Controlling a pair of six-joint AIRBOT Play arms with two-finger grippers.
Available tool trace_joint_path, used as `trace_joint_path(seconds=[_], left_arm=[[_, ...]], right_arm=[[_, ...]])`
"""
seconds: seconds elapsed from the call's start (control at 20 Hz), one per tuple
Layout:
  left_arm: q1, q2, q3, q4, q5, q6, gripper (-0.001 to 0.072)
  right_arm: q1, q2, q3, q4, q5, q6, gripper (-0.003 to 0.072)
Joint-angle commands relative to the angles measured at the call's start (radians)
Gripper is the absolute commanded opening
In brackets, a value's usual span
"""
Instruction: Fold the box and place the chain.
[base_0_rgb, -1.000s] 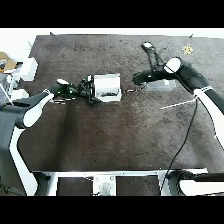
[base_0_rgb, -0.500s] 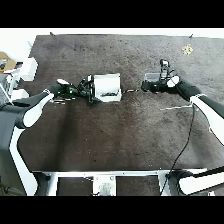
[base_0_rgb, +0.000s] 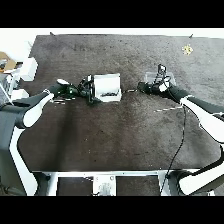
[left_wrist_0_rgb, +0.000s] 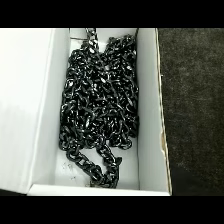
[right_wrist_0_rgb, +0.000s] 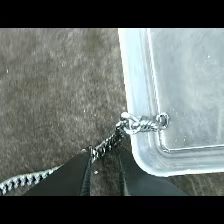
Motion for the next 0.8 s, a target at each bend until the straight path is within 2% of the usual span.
trace_joint_path(seconds=[0.0, 0.05, 0.2, 0.4, 0.5, 0.6, 0.75], left_arm=[[0.000, 0.001, 0.000, 0.000, 0.000, 0.000, 0.0348], [0.000, 0.001, 0.000, 0.000, 0.000, 0.000, 0.0348], [0.000, 0.001, 0.000, 0.000, 0.000, 0.000, 0.0348], [0.000, 0.001, 0.000, 0.000, 0.000, 0.000, 0.0348], [0.000, 0.001, 0.000, 0.000, 0.000, 0.000, 0.0348], [0.000, 0.001, 0.000, 0.000, 0.000, 0.000, 0.0348], [0.000, 0.001, 0.000, 0.000, 0.000, 0.000, 0.0348]], right_arm=[[0.002, -0.004, 0.001, 0.032, -0.029, 0.006, 0.0114], [0.003, 0.008, 0.001, 0.032, -0.022, 0.004, 0.0004], [0.044, 0.132, 0.001, 0.031, -0.015, -0.112, 0.0005], [0.102, 0.350, 0.001, 0.031, 0.050, -0.160, 0.0006], [0.156, 0.439, 0.001, 0.008, 0.047, -0.165, 0.0006], [0.229, 0.495, 0.001, 0.009, 0.004, -0.193, 0.0006], [0.337, 0.492, 0.001, 0.008, -0.077, -0.212, 0.0006]])
